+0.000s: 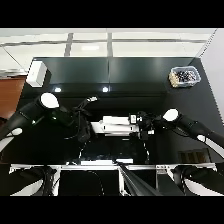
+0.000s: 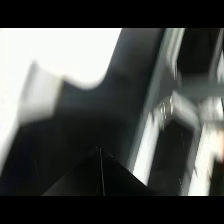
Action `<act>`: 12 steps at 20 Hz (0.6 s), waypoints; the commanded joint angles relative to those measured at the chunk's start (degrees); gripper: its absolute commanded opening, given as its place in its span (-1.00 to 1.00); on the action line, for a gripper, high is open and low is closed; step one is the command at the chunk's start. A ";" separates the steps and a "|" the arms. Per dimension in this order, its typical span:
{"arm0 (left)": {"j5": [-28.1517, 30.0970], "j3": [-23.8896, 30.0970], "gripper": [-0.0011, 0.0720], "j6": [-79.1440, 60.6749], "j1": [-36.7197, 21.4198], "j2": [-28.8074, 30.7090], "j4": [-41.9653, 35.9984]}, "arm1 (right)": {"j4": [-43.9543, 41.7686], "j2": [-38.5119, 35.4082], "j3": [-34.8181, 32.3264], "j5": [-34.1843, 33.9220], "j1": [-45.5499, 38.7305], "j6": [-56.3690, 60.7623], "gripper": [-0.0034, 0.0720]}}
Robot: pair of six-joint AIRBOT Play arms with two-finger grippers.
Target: Fold the box and place the chain.
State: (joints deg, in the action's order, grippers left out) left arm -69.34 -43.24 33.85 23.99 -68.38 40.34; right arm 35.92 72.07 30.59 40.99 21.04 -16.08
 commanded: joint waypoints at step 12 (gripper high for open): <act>32.94 2.01 -0.90 -10.19 3.50 -11.30 -17.00 | -0.28 -0.02 -0.02 0.13 0.04 2.38 -0.41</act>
State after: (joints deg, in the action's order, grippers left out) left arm -33.91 -41.28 24.08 27.42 -76.36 23.57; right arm 35.59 72.07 30.59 41.12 21.04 -13.85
